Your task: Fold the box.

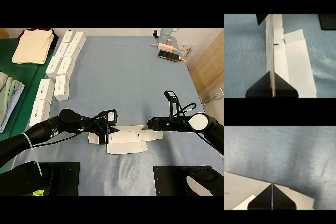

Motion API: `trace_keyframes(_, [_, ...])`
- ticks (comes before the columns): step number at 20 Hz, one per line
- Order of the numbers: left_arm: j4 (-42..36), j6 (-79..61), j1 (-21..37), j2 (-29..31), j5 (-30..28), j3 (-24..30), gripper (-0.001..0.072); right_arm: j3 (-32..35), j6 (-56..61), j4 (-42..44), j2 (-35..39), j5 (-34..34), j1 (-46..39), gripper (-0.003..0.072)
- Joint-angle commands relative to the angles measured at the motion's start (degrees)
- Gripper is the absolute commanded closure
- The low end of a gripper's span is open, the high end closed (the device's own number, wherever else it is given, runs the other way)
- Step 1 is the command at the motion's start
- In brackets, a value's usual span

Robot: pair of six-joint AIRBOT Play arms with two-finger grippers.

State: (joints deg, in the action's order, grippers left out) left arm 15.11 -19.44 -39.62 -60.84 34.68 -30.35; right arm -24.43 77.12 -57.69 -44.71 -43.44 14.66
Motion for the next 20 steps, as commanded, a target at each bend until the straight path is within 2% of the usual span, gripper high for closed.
trace_keyframes(1, [-0.59, -0.02, 1.46, -0.11, 3.02, -0.44, 0.0695, -0.04, 0.0, 0.02, 0.04, 0.0, 0.0, 0.0683])
trace_keyframes(10, [-1.01, -0.07, 1.49, -1.73, 3.19, -0.44, 0.0695, -0.04, 0.02, 0.02, 0.04, 0.0, 0.0, 0.0683])
trace_keyframes(13, [-0.92, -0.24, 1.51, -1.49, 0.2, -0.61, 0.0695, -0.04, 0.0, 0.02, 0.04, 0.0, 0.0, 0.0683])
trace_keyframes(20, [4.28, 0.0, 2.93, -1.22, 1.75, -4.17, 0.0695, -0.07, 0.0, 0.0, 0.04, 2.82, 0.0, 0.0683])
